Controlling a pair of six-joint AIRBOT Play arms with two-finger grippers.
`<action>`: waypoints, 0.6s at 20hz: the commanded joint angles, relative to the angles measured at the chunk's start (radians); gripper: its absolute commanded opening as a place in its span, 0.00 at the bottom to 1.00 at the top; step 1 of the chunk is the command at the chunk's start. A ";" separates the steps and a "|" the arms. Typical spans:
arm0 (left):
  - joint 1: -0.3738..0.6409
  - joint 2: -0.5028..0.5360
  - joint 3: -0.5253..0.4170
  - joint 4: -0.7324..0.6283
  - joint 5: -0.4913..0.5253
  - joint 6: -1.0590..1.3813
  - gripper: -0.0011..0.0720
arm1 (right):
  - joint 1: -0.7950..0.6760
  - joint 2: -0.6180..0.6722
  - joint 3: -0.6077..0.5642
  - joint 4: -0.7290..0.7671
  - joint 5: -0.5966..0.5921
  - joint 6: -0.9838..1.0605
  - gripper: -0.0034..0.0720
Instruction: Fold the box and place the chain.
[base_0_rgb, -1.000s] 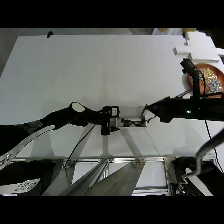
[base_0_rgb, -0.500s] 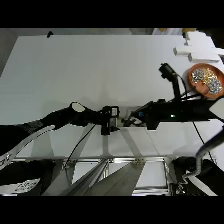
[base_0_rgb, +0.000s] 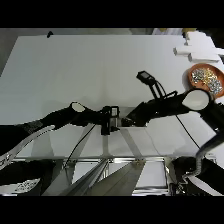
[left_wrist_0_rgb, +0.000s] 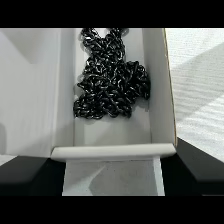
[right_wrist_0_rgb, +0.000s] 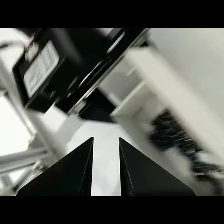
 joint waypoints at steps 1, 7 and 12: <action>0.000 0.000 0.000 0.000 0.000 0.000 0.06 | -0.140 -0.010 0.128 -0.097 0.087 0.038 0.24; 0.000 0.000 0.000 0.000 0.000 0.000 0.06 | -0.389 -0.069 0.147 -0.409 0.053 0.232 0.06; 0.000 0.000 0.000 0.000 0.000 0.000 0.06 | -0.392 -0.203 0.121 -0.495 0.045 0.307 0.33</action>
